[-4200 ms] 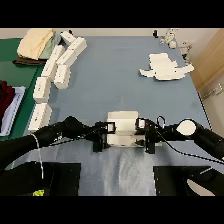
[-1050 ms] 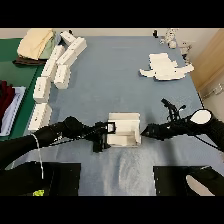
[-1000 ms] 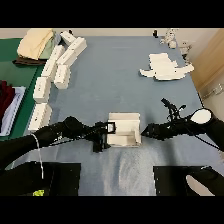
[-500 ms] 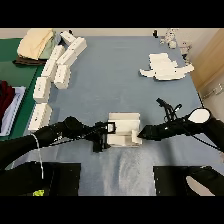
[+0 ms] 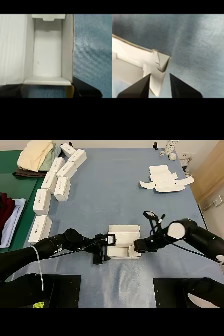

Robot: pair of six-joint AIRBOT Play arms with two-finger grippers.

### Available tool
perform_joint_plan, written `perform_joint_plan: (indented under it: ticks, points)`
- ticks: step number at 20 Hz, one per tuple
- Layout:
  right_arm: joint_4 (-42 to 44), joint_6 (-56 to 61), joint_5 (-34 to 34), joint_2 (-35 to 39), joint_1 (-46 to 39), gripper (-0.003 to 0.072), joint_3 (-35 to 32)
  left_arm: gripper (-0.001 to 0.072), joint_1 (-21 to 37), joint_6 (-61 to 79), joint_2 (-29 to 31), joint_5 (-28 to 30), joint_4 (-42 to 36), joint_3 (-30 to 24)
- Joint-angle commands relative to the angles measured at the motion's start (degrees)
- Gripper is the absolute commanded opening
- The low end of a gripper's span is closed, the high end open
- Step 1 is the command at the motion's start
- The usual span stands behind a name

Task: Fold the box.

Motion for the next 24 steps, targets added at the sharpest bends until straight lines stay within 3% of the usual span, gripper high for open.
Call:
perform_joint_plan:
  ticks: [1, 6, 14, 15, 17, 18, 23, 24]
  points:
    - [-13.79, 17.94, 3.93, -5.29, 8.81, 0.0387, 6.29, 0.0425, 0.02, 0.0, 0.0, 0.02, 0.02, 0.02]
    - [-20.13, 32.57, 10.99, -12.85, 15.61, 0.0385, 13.35, 0.0425, 0.02, 0.0, 0.0, 0.04, 0.02, 0.0]
    - [-20.74, 41.42, 11.06, -17.88, 17.22, 0.036, 13.62, 0.0425, 0.02, 0.0, 0.0, 0.02, 0.02, 0.02]
    - [-21.22, 41.88, 11.06, -17.88, 17.22, 0.0285, 13.62, 0.0425, 0.02, 0.0, 0.0, 0.02, 0.02, 0.0]
    - [-22.05, 41.88, 11.3, -17.84, 17.2, 0.003, 13.62, 0.0425, 0.02, 0.0, 0.0, 0.02, 0.02, 0.0]
    - [-22.16, 41.92, 11.65, -17.84, 17.2, 0.0002, 13.62, 0.0425, 0.02, 0.0, 0.0, 0.02, 0.02, 0.0]
    - [-22.01, 41.88, 11.76, -17.77, 17.2, 0.0002, 13.64, 0.0425, 0.02, 0.0, 0.0, 0.04, 0.02, 0.02]
    - [-21.49, 41.83, 12.24, -17.7, 17.2, 0.0102, 13.73, 0.0425, 0.02, 0.0, 0.0, 0.04, 0.02, 0.0]
